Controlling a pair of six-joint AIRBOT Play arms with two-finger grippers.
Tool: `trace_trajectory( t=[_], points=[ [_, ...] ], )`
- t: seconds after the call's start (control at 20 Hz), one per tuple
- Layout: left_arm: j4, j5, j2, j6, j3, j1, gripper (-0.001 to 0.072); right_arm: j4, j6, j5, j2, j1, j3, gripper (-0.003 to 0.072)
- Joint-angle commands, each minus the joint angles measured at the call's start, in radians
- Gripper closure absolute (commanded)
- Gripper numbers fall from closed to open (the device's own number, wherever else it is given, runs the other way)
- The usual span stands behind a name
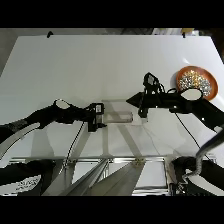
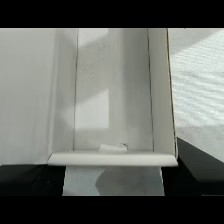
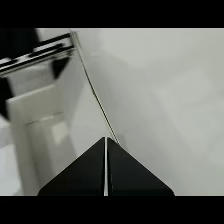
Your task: Fold the box and place the chain.
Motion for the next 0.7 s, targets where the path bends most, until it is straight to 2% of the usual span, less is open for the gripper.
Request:
trace_trajectory(
  t=[0.0, 0.15, 0.4, 0.65],
  points=[
    [0.0, 0.0, 0.0, 0.0, 0.0, 0.0, 0.0398, -0.014, 0.113, -0.146, -0.08, 0.018, 0.0, 0.067],
    [0.0, 0.0, 0.0, 0.0, 0.0, 0.0, 0.0398, -0.115, 0.211, -0.141, -0.157, 0.019, 0.0, 0.067],
    [0.0, 0.0, 0.0, 0.0, 0.0, 0.0, 0.0398, -0.198, 0.355, -0.111, -0.16, -0.008, 0.0, 0.067],
    [0.0, 0.0, 0.0, 0.0, 0.0, 0.0, 0.0398, -0.209, 0.356, 0.03, -0.024, -0.055, 0.0, 0.067]
  ],
)
